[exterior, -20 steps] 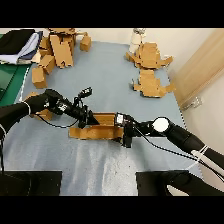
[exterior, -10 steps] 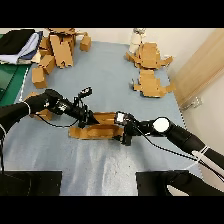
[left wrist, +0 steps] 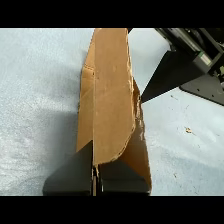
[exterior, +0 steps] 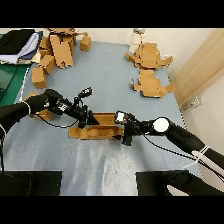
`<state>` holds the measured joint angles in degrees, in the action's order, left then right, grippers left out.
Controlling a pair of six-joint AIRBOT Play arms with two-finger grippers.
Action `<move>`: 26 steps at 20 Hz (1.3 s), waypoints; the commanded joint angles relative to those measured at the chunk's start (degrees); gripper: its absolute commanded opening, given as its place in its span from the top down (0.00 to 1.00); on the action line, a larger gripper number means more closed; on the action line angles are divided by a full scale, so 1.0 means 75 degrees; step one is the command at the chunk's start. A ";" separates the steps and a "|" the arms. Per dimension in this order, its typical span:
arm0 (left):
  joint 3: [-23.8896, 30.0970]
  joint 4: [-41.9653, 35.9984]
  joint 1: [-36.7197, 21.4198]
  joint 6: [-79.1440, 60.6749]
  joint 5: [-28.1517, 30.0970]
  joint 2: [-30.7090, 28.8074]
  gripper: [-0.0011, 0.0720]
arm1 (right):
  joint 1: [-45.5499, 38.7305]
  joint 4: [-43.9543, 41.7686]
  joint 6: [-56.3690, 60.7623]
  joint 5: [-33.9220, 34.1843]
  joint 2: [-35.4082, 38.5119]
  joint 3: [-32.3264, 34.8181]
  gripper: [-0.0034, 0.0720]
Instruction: Fold the box.
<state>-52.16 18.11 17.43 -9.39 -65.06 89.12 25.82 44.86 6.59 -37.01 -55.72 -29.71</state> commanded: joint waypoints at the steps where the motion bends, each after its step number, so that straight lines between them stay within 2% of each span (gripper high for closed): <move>1: 0.0003 -0.0006 0.0000 -0.0003 0.0006 0.0000 0.97 | -0.0003 0.0038 0.0023 0.0015 -0.0070 0.0003 0.02; 8: 0.0003 -0.0006 0.0000 0.0000 0.0003 0.0000 0.97 | -0.0026 -0.0146 -0.0583 -0.0041 -0.0694 -0.0265 0.03; 12: 0.0003 -0.0006 0.0000 0.0000 0.0003 0.0000 0.97 | -0.0219 -0.0309 -0.1139 -0.0664 -0.1236 -0.0554 0.03; 17: 0.0003 -0.0006 0.0000 0.0000 0.0000 0.0000 0.97 | -0.0959 -0.1926 -0.2530 -0.1504 -0.1836 -0.0632 0.03; 26: 0.0003 -0.0009 0.0000 0.0000 0.0000 0.0000 0.97 | -0.0956 -0.2127 -0.3086 -0.1480 -0.2288 -0.0711 0.02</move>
<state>-52.14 18.04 17.45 -9.39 -65.06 89.12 18.79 29.74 -15.49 -47.79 -72.34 -34.87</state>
